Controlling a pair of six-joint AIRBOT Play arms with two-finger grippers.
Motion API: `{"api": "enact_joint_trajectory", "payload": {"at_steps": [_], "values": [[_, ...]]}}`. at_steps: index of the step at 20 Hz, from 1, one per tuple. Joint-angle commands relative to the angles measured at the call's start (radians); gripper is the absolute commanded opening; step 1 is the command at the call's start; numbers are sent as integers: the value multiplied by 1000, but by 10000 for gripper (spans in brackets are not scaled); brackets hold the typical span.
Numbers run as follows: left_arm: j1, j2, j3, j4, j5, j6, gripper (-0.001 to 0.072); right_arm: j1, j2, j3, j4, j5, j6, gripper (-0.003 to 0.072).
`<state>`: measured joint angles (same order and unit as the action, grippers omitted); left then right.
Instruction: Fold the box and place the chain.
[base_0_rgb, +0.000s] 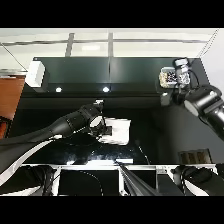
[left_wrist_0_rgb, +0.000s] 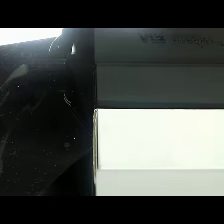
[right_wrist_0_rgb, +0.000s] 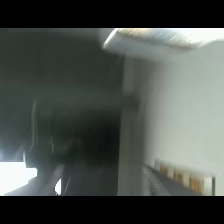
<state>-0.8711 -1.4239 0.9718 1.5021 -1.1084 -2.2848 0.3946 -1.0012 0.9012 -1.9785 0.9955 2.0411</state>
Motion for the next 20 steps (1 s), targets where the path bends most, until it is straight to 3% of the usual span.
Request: {"api": "enact_joint_trajectory", "payload": {"at_steps": [1,2,4,8,11,14,20], "values": [[0,0,1,0,0,0,27,-221,-111,24,41,-324,17,720],[0,0,1,0,0,0,27,-263,-171,73,84,-370,0,720],[0,0,1,0,0,0,27,-341,-338,248,125,-335,0,720],[0,0,1,1,2,0,27,-453,-700,658,385,-92,-71,720],[0,0,1,0,4,0,27,-470,-895,897,425,63,-109,720],[0,0,1,0,4,0,27,-467,-983,989,435,67,-113,720],[0,0,1,0,4,0,27,-468,-1029,989,443,121,-113,720]]}}
